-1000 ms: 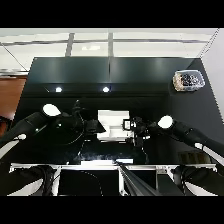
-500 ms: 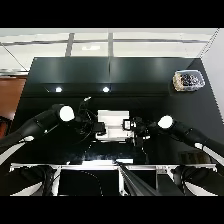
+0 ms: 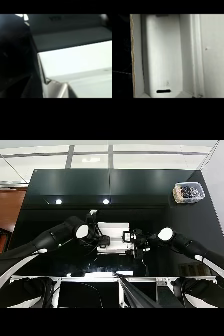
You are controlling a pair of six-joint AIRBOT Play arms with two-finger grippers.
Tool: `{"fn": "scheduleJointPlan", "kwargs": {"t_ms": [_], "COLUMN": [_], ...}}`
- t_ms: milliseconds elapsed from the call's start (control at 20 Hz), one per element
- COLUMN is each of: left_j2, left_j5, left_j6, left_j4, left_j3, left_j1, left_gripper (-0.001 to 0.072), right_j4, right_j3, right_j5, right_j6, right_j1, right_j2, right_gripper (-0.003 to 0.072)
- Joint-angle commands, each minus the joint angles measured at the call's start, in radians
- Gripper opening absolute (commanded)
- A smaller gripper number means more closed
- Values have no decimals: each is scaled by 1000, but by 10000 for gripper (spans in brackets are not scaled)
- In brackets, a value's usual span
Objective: Fold the box and place the chain.
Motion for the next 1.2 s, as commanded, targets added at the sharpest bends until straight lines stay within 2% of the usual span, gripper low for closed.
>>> {"fn": "scheduleJointPlan", "kwargs": {"t_ms": [0,50,100,150,400,650,1150], "left_j2": [-26,-26,-26,-26,-31,-91,-109], "left_j5": [-74,-95,-105,-108,-115,-146,-157], "left_j6": [-158,-220,-240,-240,-266,-266,-301], "left_j4": [113,166,191,193,186,185,190], "left_j3": [38,46,52,55,77,138,136], "left_j1": [-51,-65,-72,-72,-72,-87,-85], "left_gripper": [462,451,334,272,270,270,270], "right_j4": [0,0,0,0,0,0,0], "right_j3": [0,0,0,0,0,0,0], "right_j5": [0,0,0,0,0,0,0], "right_j6": [0,0,0,0,0,0,0], "right_j1": [1,1,1,1,1,1,1], "right_j2": [0,0,0,0,0,0,0], "right_gripper": [207,207,207,207,207,207,207]}}
